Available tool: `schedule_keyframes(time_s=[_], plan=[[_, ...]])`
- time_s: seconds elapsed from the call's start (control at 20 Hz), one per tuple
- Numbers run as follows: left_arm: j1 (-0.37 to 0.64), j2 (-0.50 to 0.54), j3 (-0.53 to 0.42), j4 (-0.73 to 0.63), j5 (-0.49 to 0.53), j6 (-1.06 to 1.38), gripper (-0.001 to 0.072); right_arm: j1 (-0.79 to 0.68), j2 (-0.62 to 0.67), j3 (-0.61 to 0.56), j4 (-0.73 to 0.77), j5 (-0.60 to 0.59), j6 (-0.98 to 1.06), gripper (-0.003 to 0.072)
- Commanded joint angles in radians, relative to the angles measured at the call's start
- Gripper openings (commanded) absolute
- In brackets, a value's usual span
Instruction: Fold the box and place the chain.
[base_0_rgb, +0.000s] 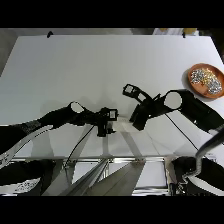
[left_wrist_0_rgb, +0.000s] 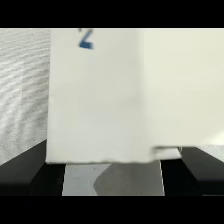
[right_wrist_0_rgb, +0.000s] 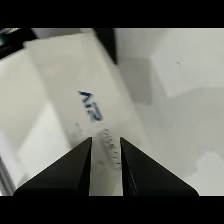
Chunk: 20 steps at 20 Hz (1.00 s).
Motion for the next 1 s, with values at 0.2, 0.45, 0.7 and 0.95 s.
schedule_keyframes(time_s=[0.2,0.45,0.7,0.95], plan=[[0.000,0.001,0.000,0.000,0.000,0.000,0.0275,0.049,0.090,-0.015,0.023,0.003,-0.193,0.0245],[0.000,0.001,0.000,0.000,0.000,0.000,0.0275,0.049,0.090,-0.063,0.022,0.006,-0.198,0.0303],[0.000,0.001,0.000,0.000,0.000,0.000,0.0275,0.049,0.090,-0.070,-0.031,-0.084,-0.186,0.0256],[0.000,0.001,0.000,0.000,0.000,0.000,0.0275,0.049,0.090,-0.071,-0.045,-0.093,-0.185,0.0166]])
